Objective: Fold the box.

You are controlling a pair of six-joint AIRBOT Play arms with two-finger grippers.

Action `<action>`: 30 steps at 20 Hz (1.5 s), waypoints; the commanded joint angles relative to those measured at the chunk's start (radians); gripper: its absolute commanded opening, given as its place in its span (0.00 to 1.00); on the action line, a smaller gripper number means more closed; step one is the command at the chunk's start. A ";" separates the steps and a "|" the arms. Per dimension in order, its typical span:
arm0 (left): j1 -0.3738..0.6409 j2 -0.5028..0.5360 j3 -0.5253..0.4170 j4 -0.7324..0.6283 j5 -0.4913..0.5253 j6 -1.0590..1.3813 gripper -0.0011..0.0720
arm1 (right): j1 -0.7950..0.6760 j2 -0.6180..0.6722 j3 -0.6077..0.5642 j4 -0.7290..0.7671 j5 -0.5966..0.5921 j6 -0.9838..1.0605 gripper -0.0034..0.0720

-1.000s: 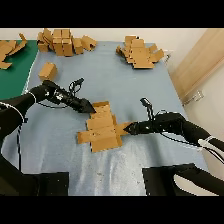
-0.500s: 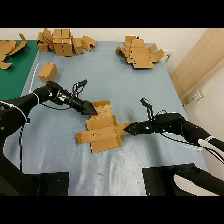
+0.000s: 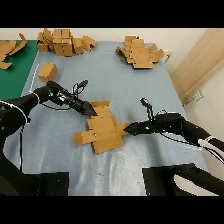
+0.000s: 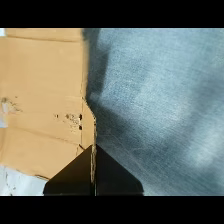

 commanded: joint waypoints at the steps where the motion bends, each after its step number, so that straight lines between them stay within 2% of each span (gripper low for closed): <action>1: 0.000 -0.001 0.001 0.004 -0.002 0.010 0.03 | 0.000 0.000 0.000 0.001 0.002 0.000 0.05; 7: 0.000 -0.001 0.001 0.004 0.002 0.037 0.03 | 0.000 0.000 0.000 0.000 0.002 0.000 0.05; 8: 0.000 -0.001 0.001 0.003 0.002 0.037 0.03 | 0.000 0.000 0.000 -0.002 0.002 0.000 0.10; 9: 0.000 0.000 0.002 0.004 0.002 0.038 0.03 | -0.004 0.000 0.003 -0.008 0.002 0.005 0.32; 10: -0.001 0.000 0.004 0.003 0.004 0.050 0.03 | -0.015 0.001 0.011 -0.017 0.001 0.029 0.49; 11: -0.006 0.006 0.005 -0.008 0.011 0.082 0.03 | -0.031 0.005 0.025 -0.041 -0.002 0.074 0.51; 14: -0.050 0.051 0.004 -0.063 0.078 0.223 0.03 | -0.104 0.040 0.101 -0.140 -0.044 0.238 0.51; 16: -0.099 0.086 0.004 -0.042 0.117 0.296 0.03 | -0.162 0.077 0.148 -0.154 -0.079 0.275 0.51; 22: -0.186 0.114 -0.022 -0.022 0.098 0.445 0.03 | -0.229 0.170 0.175 -0.158 -0.081 0.362 0.51; 26: -0.187 0.135 -0.090 -0.051 0.089 0.534 0.03 | -0.227 0.169 0.174 -0.157 -0.082 0.372 0.51; 30: -0.187 0.192 -0.190 -0.101 0.165 0.663 0.03 | -0.227 0.168 0.174 -0.157 -0.081 0.378 0.51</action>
